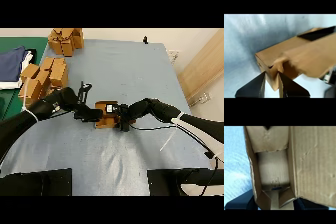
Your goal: Fold the box.
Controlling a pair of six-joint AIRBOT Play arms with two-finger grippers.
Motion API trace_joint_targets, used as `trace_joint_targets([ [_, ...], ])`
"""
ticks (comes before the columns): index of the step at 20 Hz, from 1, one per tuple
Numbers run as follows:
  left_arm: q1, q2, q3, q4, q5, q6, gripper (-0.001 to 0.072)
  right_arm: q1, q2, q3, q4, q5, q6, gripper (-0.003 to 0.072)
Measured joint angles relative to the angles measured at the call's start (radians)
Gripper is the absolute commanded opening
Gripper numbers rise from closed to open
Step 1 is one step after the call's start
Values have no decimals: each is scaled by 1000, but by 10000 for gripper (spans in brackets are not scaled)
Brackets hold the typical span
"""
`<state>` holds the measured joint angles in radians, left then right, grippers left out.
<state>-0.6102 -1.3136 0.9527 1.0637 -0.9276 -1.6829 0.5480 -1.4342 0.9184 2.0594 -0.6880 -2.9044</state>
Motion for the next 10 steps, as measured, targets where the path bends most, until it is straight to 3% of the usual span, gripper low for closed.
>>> trace_joint_targets([
  [3, -104, -5, 45, 226, 5, -193, 255, 0, 0, 0, 3, 8, 7, 290],
  [4, -133, -8, 55, 291, 5, -251, 358, 0, 0, 0, 3, 9, 8, 290],
  [5, -159, -14, 61, 350, 8, -312, 537, 0, 0, 0, 3, 9, 7, 290],
  [10, -213, -43, 77, 502, 4, -486, 543, 0, 0, 0, 2, 7, 5, 290],
])
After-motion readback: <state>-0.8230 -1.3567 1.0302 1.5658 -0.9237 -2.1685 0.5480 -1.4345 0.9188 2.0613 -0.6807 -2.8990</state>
